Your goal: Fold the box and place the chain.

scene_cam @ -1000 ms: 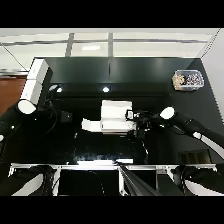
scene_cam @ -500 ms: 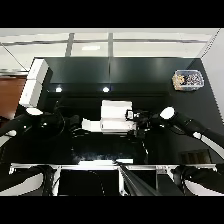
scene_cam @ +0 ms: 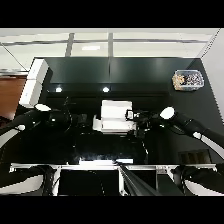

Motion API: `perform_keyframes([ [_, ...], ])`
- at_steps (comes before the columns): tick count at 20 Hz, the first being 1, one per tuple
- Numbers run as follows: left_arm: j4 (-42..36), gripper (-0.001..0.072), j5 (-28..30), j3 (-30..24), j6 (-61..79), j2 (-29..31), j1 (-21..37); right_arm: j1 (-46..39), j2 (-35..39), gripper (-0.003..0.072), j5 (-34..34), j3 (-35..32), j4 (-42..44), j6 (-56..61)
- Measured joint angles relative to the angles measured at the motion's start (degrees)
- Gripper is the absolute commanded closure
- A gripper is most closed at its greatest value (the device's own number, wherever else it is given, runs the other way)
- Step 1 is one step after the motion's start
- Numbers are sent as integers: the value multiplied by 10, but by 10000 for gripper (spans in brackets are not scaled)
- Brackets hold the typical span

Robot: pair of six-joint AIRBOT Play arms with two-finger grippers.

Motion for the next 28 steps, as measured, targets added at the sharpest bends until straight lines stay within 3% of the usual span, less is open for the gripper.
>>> perform_keyframes([
  [1,-4,2,-10,8,2,-1,-1,0,0,473,0,0,0,0],
  [10,2,5,-47,62,-12,-2,-30,0,0,474,0,0,0,0],
  [19,199,8,-8,143,-228,-2,-132,0,0,473,0,0,0,0],
  [28,256,49,-19,175,-317,-2,-156,0,0,473,0,0,0,0],
])
